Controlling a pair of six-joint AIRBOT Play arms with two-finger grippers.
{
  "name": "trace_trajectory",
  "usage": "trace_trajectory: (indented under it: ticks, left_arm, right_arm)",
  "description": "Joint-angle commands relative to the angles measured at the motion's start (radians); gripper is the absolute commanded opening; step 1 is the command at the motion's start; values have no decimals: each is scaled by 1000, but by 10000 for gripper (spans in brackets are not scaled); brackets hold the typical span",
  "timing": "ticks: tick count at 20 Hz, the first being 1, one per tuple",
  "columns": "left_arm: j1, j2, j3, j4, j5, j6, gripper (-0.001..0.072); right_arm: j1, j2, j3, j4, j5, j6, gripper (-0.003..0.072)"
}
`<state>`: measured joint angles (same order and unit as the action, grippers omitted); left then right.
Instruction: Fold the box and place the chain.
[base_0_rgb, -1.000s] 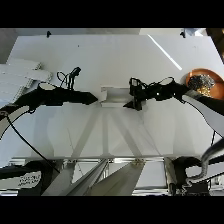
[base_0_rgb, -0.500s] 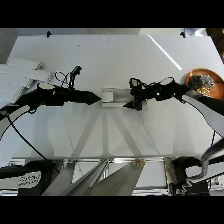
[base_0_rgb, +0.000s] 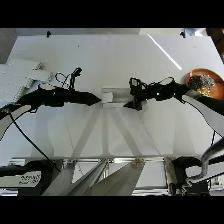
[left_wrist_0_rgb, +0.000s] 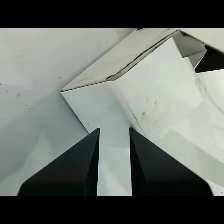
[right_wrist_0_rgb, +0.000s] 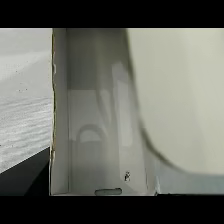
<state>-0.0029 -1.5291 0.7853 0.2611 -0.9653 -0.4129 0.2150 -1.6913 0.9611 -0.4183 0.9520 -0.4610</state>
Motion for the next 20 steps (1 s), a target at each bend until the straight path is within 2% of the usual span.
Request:
trace_trajectory:
  ticks: [1,11,12,14,17,20]
  left_arm:
    - [17,-1,0,0,-21,7,210]
    - [17,-1,0,-25,-48,48,220]
    - [15,-2,0,-25,-44,48,230]
    - [10,-3,0,-25,-14,48,349]
    - [0,-3,0,-52,33,48,350]
    - [-11,-3,0,-141,34,51,349]
  right_arm:
    - [0,0,1,-4,2,-1,522]
    - [0,0,1,-4,2,-1,522]
    - [0,0,1,-4,2,-1,522]
    - [0,0,1,-4,2,-1,522]
    - [0,0,1,-4,2,-1,522]
    - [0,0,1,-4,2,-1,522]
